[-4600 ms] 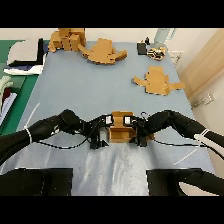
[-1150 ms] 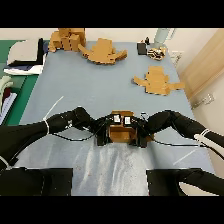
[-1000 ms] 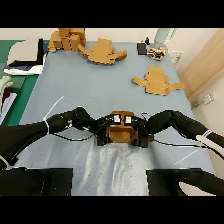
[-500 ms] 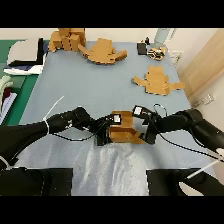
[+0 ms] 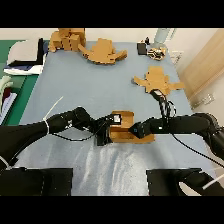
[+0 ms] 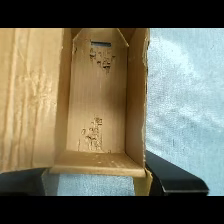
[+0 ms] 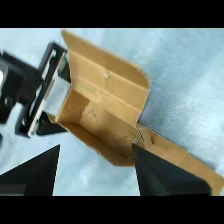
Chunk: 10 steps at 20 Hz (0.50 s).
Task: Fold the box.
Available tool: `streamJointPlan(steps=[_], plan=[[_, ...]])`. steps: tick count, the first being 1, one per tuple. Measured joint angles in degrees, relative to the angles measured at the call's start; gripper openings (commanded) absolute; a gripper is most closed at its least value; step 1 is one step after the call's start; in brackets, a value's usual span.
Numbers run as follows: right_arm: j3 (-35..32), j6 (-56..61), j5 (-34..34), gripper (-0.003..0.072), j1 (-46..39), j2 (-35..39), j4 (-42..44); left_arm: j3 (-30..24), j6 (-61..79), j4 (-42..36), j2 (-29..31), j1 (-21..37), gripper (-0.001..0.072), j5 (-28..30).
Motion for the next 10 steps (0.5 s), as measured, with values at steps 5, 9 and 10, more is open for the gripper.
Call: streamJointPlan(steps=[5,9,10], plan=[[0.0,15.2,4.8,0.0217,0.3,-3.1,2.3,0.0,0.0,0.0,0.0,0.0,0.0564,0.0],[1.4,16.8,8.9,0.0079,2.2,-8.6,4.4,0.0,0.0,0.0,0.0,0.0,0.0565,0.0],[2.3,15.9,9.8,0.0012,2.6,-10.5,4.6,0.0,0.0,0.0,0.0,0.0,0.0565,0.0]])
